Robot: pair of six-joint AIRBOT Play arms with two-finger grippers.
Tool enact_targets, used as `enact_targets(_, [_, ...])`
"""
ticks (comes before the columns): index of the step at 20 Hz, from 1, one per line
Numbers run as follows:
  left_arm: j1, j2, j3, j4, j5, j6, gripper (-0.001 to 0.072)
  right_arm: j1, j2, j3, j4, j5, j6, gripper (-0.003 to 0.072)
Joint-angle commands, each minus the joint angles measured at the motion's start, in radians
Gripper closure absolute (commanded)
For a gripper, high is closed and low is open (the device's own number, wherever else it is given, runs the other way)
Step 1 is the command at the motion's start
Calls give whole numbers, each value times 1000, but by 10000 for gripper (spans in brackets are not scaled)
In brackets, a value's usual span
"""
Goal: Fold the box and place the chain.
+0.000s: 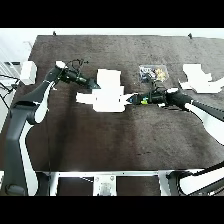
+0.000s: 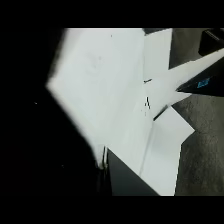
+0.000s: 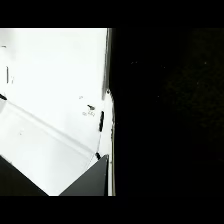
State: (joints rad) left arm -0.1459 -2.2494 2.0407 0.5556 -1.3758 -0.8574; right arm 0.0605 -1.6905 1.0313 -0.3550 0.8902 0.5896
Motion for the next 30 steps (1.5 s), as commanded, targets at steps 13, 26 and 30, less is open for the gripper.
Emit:
enact_targets(13, [0, 13, -2, -122, -165, 600, 697, -218, 110, 0, 7, 138, 0, 457])
enact_targets(26, [0, 196, -433, -257, 125, 1127, 697, -247, 120, 0, 7, 158, -8, 371])
enact_targets(30, [0, 196, -461, -251, 166, 1159, 697, -247, 120, 0, 7, 158, -19, 371])
